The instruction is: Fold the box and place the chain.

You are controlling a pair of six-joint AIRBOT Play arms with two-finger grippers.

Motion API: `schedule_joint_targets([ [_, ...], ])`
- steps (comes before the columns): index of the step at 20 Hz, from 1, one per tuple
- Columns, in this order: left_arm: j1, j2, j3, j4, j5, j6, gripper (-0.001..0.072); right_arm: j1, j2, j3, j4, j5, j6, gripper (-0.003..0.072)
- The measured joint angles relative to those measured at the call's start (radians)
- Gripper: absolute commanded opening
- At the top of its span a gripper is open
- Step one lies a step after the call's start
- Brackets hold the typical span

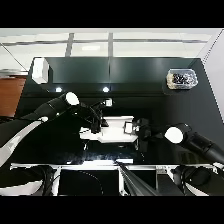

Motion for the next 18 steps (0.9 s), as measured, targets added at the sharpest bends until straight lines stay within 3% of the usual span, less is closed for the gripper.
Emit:
schedule_joint_targets([
  [9,0.000,0.000,0.000,0.003,0.003,0.000,0.0024,-0.083,0.034,0.002,0.035,-0.038,0.010,0.0704],
  [18,0.000,-0.001,0.000,0.003,0.005,0.000,0.0024,-0.131,-0.011,0.002,0.199,-0.076,-0.102,0.0704],
])
